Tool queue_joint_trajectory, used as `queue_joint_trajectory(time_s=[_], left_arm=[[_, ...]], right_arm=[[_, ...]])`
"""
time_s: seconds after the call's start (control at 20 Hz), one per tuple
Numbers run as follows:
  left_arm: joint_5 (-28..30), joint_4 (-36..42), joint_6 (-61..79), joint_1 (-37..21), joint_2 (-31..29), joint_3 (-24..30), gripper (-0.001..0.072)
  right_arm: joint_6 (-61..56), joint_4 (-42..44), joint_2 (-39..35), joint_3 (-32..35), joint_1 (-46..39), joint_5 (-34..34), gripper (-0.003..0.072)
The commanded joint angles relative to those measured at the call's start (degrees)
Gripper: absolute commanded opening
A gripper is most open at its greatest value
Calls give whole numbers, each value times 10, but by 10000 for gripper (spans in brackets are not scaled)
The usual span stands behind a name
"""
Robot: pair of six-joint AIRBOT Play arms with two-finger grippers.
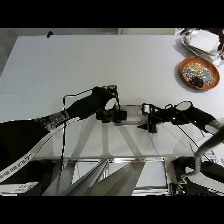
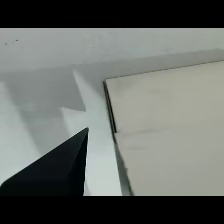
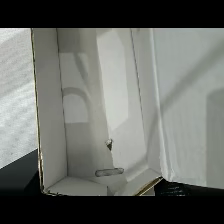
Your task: Fold the box and place the chain.
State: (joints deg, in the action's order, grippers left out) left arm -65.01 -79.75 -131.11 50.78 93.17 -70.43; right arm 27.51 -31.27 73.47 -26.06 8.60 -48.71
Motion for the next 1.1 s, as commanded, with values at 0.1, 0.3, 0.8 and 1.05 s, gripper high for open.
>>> queue_joint_trajectory(time_s=[0.1,0.3,0.8,1.05], left_arm=[[-25,-13,-9,6,10,-20,327],[-23,-13,-10,22,26,-20,326],[-23,-14,-16,31,34,-20,3],[-23,-14,-16,30,34,-20,125]], right_arm=[[0,0,0,0,0,0,321],[0,0,0,0,0,0,321],[0,0,0,0,0,0,321],[0,0,0,0,0,0,321]])
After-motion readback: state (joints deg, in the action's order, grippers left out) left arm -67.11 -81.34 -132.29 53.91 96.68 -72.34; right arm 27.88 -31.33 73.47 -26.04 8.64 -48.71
